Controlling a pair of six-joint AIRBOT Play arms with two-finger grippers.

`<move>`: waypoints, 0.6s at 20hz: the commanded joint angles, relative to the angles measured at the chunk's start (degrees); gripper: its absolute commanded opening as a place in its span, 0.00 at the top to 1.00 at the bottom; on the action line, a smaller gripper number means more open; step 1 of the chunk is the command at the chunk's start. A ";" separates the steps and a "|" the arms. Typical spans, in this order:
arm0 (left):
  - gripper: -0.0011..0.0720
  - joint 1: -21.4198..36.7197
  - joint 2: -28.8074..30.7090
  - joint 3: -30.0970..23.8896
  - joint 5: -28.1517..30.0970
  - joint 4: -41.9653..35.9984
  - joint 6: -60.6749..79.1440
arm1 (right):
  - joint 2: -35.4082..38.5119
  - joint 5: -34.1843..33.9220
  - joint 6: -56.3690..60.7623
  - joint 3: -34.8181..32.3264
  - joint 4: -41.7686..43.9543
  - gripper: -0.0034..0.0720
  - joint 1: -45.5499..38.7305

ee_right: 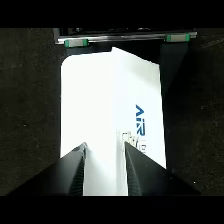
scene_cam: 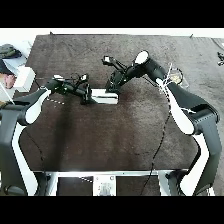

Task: Fold the box and place the chain.

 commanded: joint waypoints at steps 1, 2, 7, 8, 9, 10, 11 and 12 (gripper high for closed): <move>0.65 0.00 0.02 0.07 0.00 0.02 0.02 | 0.04 -0.66 -0.96 0.04 0.20 0.55 0.11; 0.65 0.00 0.02 0.07 0.00 0.00 0.02 | 0.04 -0.66 -0.94 0.04 0.17 0.55 0.20; 0.65 0.00 0.02 0.07 0.00 0.02 0.02 | -0.02 -1.18 -1.11 -0.02 -3.72 0.55 1.84; 0.65 0.00 0.02 0.07 0.02 0.02 0.02 | -0.02 -1.77 -1.11 -0.02 -4.57 0.55 2.21; 0.65 0.00 0.02 0.07 0.02 0.00 0.02 | -0.02 -2.25 -1.07 -0.02 -4.70 0.55 2.45; 0.65 0.00 0.02 0.07 0.00 0.02 0.02 | -0.02 -2.67 -0.85 -0.02 -4.85 0.55 2.58; 0.65 0.00 0.02 0.07 0.02 0.02 0.02 | -0.09 -3.23 -0.68 -0.02 -5.29 0.55 2.60; 0.65 0.00 0.02 0.07 0.02 0.02 0.02 | -0.13 -3.72 -0.15 -0.04 -5.64 0.55 2.60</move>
